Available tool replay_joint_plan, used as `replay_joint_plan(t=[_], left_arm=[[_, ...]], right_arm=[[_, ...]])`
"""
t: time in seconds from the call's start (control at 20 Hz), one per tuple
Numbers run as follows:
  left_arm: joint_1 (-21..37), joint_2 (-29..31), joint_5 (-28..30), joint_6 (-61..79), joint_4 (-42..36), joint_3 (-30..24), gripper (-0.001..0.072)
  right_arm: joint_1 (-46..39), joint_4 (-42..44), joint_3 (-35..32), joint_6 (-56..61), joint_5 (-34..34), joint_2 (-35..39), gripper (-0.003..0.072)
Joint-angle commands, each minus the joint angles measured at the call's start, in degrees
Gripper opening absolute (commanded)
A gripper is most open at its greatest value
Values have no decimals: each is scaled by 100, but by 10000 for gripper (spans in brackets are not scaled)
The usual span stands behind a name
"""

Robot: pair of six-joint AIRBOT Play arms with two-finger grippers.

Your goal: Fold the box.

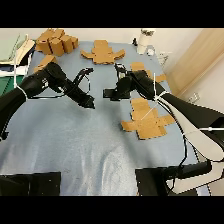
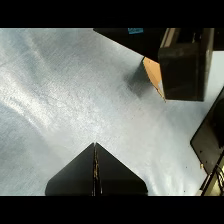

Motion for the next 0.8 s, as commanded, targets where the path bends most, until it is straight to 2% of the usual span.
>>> replay_joint_plan(t=[0.0,0.65,0.75], left_arm=[[2,0,0,0,-2,0,12],[2,0,2,0,0,0,12],[2,0,7,0,-4,0,12]], right_arm=[[2,0,7,2,2,0,3],[2,0,7,2,17,0,3],[0,-66,7,2,234,-7,4]])
